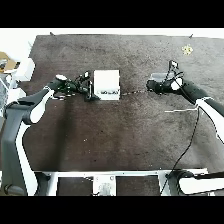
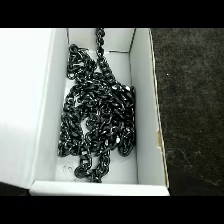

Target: Fold the box and place the chain.

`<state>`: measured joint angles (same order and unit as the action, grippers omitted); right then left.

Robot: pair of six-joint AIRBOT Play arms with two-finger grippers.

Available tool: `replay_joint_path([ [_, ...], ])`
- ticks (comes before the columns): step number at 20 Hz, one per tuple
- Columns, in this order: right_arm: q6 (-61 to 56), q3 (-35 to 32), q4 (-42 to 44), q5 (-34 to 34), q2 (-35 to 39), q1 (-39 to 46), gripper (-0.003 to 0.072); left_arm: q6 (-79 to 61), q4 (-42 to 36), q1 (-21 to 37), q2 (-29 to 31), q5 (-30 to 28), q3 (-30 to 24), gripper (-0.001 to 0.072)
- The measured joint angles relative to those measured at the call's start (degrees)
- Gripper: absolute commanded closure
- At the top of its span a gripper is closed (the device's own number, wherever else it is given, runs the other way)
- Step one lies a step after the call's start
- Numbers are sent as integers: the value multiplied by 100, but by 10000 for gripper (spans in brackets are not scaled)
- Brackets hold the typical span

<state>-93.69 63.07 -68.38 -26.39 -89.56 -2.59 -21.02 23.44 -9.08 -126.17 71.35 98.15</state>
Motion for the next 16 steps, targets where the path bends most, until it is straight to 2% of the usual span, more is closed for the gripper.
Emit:
replay_joint_path([
  [6,-125,83,494,595,-549,87,375,0,-2,0,0,0,0,349],
  [8,-131,94,654,717,-680,109,550,0,-2,0,0,0,0,349],
  [9,-149,96,743,772,-737,90,551,0,-2,0,0,0,0,349],
  [10,-144,101,800,835,-772,59,594,0,-2,0,0,0,0,349],
  [11,-142,103,846,901,-782,22,686,0,-2,2,0,0,0,350],
  [16,24,105,946,1005,-468,-258,687,0,-2,0,0,0,0,349],
])
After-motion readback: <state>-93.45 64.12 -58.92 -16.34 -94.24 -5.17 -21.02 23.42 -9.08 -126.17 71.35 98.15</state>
